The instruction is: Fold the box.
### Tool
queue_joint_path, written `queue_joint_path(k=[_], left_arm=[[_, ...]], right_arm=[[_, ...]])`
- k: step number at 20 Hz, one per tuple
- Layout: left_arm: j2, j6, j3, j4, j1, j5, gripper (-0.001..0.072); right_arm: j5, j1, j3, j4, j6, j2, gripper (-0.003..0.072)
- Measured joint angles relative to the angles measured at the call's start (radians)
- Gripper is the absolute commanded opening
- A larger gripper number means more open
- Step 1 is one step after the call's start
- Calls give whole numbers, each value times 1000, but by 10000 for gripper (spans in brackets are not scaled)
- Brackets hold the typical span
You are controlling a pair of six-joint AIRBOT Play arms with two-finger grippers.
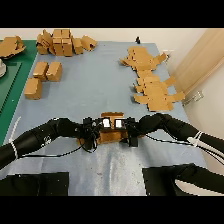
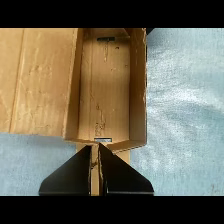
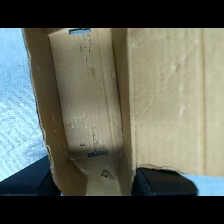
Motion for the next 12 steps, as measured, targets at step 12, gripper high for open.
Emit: queue_joint_path(k=[12], left_arm=[[0,-12,-26,9,80,-42,84]], right_arm=[[-1,1,0,1,-1,0,503]])
